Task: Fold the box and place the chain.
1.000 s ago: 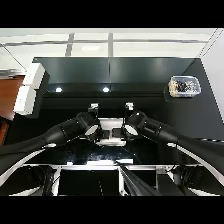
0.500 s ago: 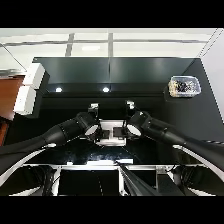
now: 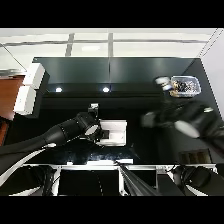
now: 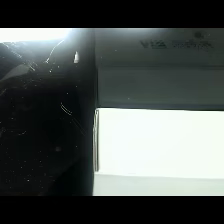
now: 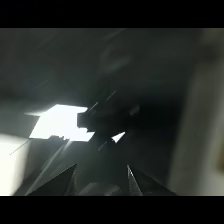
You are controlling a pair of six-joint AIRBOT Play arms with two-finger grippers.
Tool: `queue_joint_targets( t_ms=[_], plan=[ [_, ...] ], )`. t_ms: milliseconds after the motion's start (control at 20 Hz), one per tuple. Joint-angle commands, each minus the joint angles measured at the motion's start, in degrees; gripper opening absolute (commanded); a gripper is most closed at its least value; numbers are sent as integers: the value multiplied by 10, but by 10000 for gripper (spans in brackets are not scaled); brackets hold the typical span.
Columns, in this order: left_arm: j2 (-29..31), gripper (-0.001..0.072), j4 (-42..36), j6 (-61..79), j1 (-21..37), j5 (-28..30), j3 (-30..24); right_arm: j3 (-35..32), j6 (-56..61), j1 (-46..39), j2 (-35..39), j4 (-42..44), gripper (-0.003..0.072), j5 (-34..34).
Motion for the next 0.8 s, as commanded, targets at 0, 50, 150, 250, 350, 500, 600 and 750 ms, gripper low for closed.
queue_joint_targets(
  t_ms=[0,50,150,250,350,500,600,750],
  plan=[
    [0,29,0,0,0,0,0,-8,-90,-162,33,-81,654,-54],
    [0,29,0,0,0,0,0,-9,-124,-225,23,-64,706,-105],
    [0,29,0,0,0,-1,0,-7,-159,-337,-19,-21,706,-201],
    [0,29,0,0,0,-1,0,21,-160,-432,-94,30,705,-245],
    [0,29,0,0,0,-1,0,82,-165,-498,-189,88,705,-245],
    [0,29,0,0,0,-1,0,192,-168,-539,-318,137,705,-220],
    [0,29,0,0,0,0,0,256,-186,-542,-384,136,705,-202],
    [0,29,0,0,0,0,0,325,-183,-542,-456,134,697,-179]
  ],
)
